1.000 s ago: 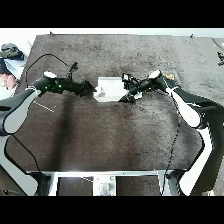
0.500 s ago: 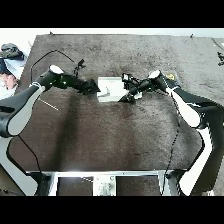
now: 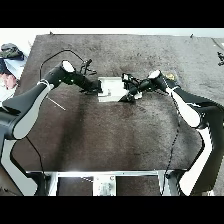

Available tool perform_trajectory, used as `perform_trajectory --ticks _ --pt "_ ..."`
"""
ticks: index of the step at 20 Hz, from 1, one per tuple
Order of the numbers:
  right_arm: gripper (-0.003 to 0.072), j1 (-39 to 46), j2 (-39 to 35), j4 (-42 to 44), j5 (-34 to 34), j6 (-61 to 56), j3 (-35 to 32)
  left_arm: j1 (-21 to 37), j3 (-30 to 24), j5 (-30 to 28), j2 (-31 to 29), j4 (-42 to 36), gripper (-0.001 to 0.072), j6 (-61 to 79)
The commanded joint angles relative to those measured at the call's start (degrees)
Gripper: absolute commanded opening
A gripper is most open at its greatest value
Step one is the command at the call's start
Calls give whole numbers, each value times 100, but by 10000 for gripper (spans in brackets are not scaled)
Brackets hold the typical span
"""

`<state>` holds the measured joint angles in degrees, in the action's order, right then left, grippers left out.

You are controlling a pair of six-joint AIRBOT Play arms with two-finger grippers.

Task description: Fold the box and place the chain.

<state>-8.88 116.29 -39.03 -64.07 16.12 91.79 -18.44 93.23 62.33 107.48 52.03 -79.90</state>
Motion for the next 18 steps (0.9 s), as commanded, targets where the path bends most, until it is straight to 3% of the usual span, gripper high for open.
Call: perform_trajectory --ticks 1,12,15,18 --pt "461 -7 0 0 0 -2 0 -190 52 -271 -2 592 354 -610" --pt "461 -7 0 0 0 -2 0 -579 120 -605 28 1897 346 -2083" --pt "461 -7 0 0 -2 -2 0 -702 940 232 535 2227 346 -2391" --pt "461 -7 0 0 -2 -2 0 -916 1834 1005 966 3222 345 -2999"
